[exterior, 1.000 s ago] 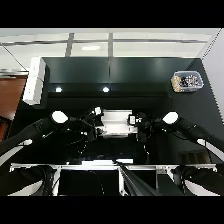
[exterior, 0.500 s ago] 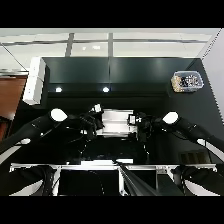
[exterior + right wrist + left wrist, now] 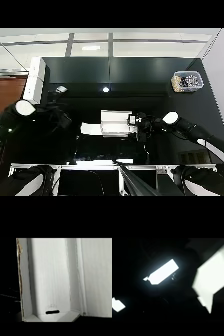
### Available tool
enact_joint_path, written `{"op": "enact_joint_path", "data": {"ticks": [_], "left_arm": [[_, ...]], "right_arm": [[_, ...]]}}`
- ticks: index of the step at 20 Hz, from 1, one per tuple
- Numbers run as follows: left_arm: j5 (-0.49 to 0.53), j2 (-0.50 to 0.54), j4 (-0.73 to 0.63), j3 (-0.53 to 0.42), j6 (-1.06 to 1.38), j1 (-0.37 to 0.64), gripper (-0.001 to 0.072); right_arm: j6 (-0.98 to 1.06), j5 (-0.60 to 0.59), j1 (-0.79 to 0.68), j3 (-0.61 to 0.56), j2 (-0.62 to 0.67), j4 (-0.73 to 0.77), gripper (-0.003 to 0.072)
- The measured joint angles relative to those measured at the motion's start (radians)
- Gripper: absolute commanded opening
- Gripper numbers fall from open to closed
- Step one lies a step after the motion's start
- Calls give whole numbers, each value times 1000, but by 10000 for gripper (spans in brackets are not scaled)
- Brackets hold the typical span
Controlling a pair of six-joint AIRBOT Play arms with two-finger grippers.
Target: Fold the box and place the chain.
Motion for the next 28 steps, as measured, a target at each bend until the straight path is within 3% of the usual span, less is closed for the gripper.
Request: {"op": "enact_joint_path", "data": {"ticks": [3, 6, 13, 18, 19, 21, 22, 28], "left_arm": [[-49, -16, -64, -40, -272, 100, 30], [-92, -89, -225, -82, -321, 117, 29], [-95, -296, -560, -98, -161, -56, 30], [-180, -333, -645, -23, -31, -100, 39], [-195, -335, -650, -6, -18, -97, 119], [-225, -338, -660, 22, -4, -86, 437], [-238, -338, -662, 35, 1, -80, 487], [-290, -340, -660, 94, 14, -106, 485]], "right_arm": [[0, 0, 0, 0, 0, 0, 469], [0, 0, 0, 0, 0, 0, 470], [0, 0, 0, 0, 0, 0, 469], [0, 0, 0, 0, 0, 0, 469], [0, 0, 0, 0, 0, 0, 470], [0, 0, 0, 0, 0, 0, 470], [0, 0, 0, 0, 0, 0, 470], [0, 0, 0, 0, 0, 0, 470]]}}
